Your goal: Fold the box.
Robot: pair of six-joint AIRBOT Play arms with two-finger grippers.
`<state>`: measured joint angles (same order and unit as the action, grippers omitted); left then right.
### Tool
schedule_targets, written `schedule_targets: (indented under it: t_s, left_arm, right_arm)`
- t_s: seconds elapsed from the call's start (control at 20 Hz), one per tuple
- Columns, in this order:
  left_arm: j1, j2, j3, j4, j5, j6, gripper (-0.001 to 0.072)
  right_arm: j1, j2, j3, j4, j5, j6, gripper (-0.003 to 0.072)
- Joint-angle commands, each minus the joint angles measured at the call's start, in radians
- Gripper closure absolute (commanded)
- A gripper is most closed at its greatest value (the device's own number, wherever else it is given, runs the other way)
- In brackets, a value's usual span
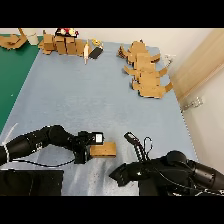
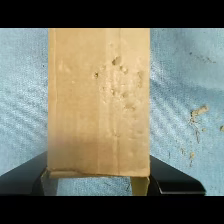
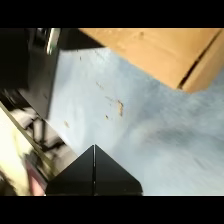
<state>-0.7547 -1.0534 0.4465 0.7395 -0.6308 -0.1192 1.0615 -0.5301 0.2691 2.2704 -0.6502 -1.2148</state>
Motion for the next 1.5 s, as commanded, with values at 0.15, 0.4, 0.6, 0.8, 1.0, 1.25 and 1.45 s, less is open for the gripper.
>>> schedule_targets:
  t_s: [0.15, 0.4, 0.6, 0.8, 1.0, 1.25, 1.45]
  left_arm:
    - [0.000, 0.000, 0.001, 0.000, 0.000, 0.000, 0.0463]
    - [0.000, 0.000, 0.001, 0.000, 0.000, 0.000, 0.0463]
    - [0.000, 0.000, 0.001, 0.000, 0.000, 0.000, 0.0463]
    - [0.000, 0.000, 0.001, 0.000, 0.000, 0.000, 0.0463]
    - [0.000, 0.000, 0.001, 0.000, 0.000, 0.000, 0.0463]
    - [0.000, 0.000, 0.001, 0.000, 0.000, 0.000, 0.0463]
    - [0.000, 0.000, 0.001, 0.000, 0.000, 0.000, 0.0463]
  right_arm:
    - [0.074, -0.079, -0.065, 0.134, 0.653, 0.207, 0.0689]
    - [0.081, -0.169, -0.065, 0.130, 0.660, 0.250, 0.0689]
    - [0.081, -0.188, -0.065, 0.119, 0.630, 0.249, 0.0689]
    - [0.082, -0.203, -0.065, 0.112, 0.587, 0.248, 0.0689]
    - [0.081, -0.219, -0.065, 0.097, 0.567, 0.246, 0.0689]
    - [0.081, -0.264, -0.065, 0.097, 0.574, 0.247, 0.0688]
    - [0.081, -0.261, -0.064, 0.097, 0.575, 0.246, 0.0689]
